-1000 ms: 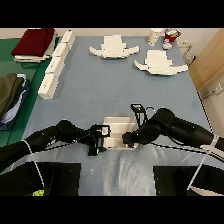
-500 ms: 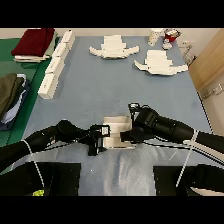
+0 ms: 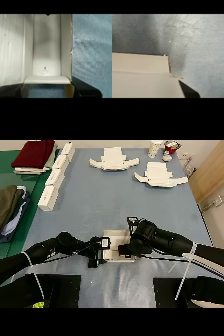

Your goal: Fold the box.

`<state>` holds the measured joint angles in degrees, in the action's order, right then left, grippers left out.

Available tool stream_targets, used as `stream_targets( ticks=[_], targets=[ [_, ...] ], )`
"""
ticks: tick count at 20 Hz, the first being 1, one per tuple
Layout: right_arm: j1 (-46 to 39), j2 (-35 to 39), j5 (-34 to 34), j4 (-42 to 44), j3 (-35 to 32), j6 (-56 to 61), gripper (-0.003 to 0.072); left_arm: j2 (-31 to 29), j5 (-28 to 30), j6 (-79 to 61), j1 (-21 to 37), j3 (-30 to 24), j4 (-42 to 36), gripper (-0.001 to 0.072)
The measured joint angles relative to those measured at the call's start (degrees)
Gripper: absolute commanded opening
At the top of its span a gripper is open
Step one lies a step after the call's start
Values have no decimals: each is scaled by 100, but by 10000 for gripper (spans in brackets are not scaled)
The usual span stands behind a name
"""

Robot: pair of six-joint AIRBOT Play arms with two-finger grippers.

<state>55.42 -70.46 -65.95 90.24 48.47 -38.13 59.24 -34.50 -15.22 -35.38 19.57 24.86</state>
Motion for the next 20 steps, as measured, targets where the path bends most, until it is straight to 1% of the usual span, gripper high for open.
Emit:
stream_targets(
  ticks=[1, 3, 9, 10, 11, 13, 14, 15, 18, 20],
  targets=[
    [-4, 20, -61, -4, 0, 4, 321, 0, 0, 2, 0, 0, -2, 540],
    [0, 90, -170, -22, 0, 15, 421, 0, 0, 2, 0, 0, -2, 540],
    [-2, 549, -463, -354, 2, 15, 427, 0, 0, 4, 0, 0, -2, 541],
    [-4, 686, -503, -415, 9, 15, 375, 0, 0, 4, 0, 0, -2, 540],
    [-4, 857, -549, -483, 17, 15, 269, 0, 0, 4, 0, 0, -2, 540],
    [-17, 1204, -581, -684, 26, 15, 165, 0, 0, 4, 0, 0, -2, 540],
    [-66, 1373, -664, -822, 31, 11, 101, 0, 0, 4, 0, 0, -2, 540],
    [-155, 1495, -769, -953, 31, -44, 11, 0, 0, 4, 0, 0, -2, 541],
    [-752, 1674, -960, -1204, -35, -448, 3, 0, 0, 7, 0, 0, -2, 540],
    [-1390, 1628, -857, -1145, -168, -901, 2, 0, 0, 7, 0, 0, -2, 540]
  ],
)
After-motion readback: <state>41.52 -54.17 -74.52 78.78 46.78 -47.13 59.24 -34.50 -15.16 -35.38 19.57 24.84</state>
